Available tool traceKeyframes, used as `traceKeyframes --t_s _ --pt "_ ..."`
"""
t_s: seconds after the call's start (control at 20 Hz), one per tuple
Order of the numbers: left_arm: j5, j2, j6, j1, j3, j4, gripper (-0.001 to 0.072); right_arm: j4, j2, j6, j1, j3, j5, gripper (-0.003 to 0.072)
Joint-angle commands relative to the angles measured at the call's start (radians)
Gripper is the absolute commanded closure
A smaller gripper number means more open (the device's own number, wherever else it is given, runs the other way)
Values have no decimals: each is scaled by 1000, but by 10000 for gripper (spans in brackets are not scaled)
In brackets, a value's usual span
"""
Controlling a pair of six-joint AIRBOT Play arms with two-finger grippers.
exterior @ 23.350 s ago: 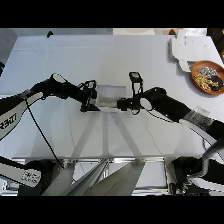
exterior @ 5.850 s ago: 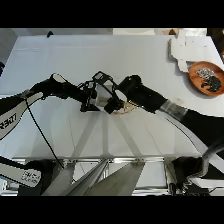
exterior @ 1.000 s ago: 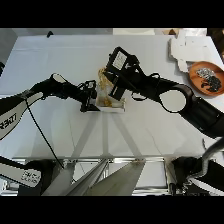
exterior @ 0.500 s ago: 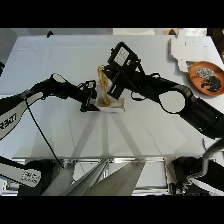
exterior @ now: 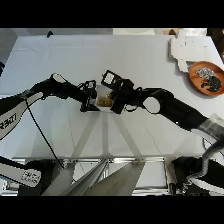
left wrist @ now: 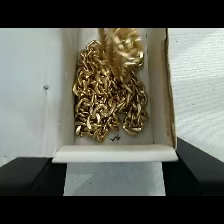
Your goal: Fold the box and place the chain.
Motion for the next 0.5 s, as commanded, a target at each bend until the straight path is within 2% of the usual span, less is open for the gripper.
traceKeyframes --t_s 0.0,0.05,0.15,0.3,0.45 --pt "0 0 0 0 0 0 378 -29 -88 117 0 -12 1 671" --pt "0 0 0 0 0 0 378 -29 -93 151 0 -11 1 608" --pt "0 0 0 0 0 0 378 -27 -82 182 0 -11 10 321" --pt "0 0 0 0 0 0 378 -22 -36 182 -13 12 101 327" --pt "0 0 0 0 0 0 378 16 -11 177 -98 120 367 350"
